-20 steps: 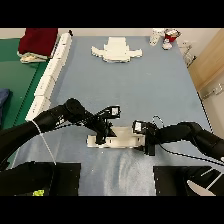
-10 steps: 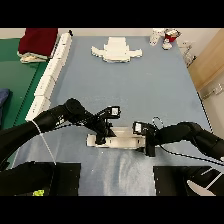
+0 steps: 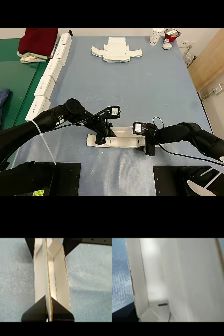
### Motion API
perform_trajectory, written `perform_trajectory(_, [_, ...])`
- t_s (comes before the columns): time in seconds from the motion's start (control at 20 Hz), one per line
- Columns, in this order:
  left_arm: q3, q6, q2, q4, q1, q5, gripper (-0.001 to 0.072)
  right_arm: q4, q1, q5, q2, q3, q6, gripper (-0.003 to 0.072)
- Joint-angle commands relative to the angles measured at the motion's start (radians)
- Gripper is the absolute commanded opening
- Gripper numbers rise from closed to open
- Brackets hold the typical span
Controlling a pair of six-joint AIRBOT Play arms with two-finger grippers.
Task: Fold the box.
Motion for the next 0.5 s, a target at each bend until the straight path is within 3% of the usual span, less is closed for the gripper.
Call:
perform_trajectory(0.0, [0.0,0.0,0.001,0.0,0.0,0.0,0.0012,-0.002,0.002,0.015,-0.033,-0.005,-0.014,0.0709])
perform_trajectory(0.3, [0.0,0.0,0.001,0.0,0.0,0.0,0.0012,-0.002,0.002,0.012,-0.055,-0.005,-0.016,0.0705])
perform_trajectory(0.4, [0.0,0.0,0.001,0.0,0.0,0.0,0.0012,-0.003,0.002,0.003,-0.055,-0.005,-0.016,0.0546])
perform_trajectory(0.45, [0.0,0.0,0.001,0.0,0.0,0.0,0.0012,-0.006,0.002,0.003,-0.055,-0.005,-0.016,0.0542])
